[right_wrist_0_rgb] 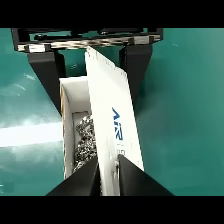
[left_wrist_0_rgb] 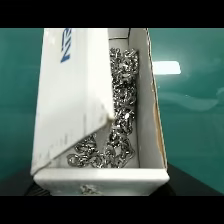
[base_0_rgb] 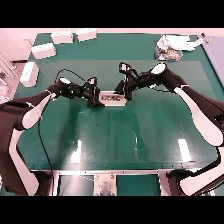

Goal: Fold the box and place the chain.

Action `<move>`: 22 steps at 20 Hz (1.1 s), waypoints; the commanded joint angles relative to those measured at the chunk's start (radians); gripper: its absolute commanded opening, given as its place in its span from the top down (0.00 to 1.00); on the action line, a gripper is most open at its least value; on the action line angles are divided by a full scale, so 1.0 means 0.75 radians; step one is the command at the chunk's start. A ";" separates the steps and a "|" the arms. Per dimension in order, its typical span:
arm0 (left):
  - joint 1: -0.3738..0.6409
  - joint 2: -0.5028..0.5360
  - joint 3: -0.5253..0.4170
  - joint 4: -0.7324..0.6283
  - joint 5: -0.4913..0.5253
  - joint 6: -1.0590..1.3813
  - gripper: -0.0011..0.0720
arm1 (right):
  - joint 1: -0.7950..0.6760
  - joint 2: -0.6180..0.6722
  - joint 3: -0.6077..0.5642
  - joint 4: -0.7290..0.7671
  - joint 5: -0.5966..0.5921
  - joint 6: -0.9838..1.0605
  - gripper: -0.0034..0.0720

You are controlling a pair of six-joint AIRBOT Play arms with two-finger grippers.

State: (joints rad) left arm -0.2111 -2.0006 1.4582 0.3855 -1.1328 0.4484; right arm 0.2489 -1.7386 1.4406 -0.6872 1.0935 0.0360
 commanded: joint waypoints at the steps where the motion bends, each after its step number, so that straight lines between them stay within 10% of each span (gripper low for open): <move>1: 0.002 0.001 0.000 -0.005 0.009 -0.004 0.50 | 0.002 0.001 -0.003 0.044 0.085 0.002 0.78; 22: 0.002 0.001 0.000 -0.005 0.009 -0.004 0.50 | -0.021 0.002 -0.003 -0.021 0.078 0.010 0.70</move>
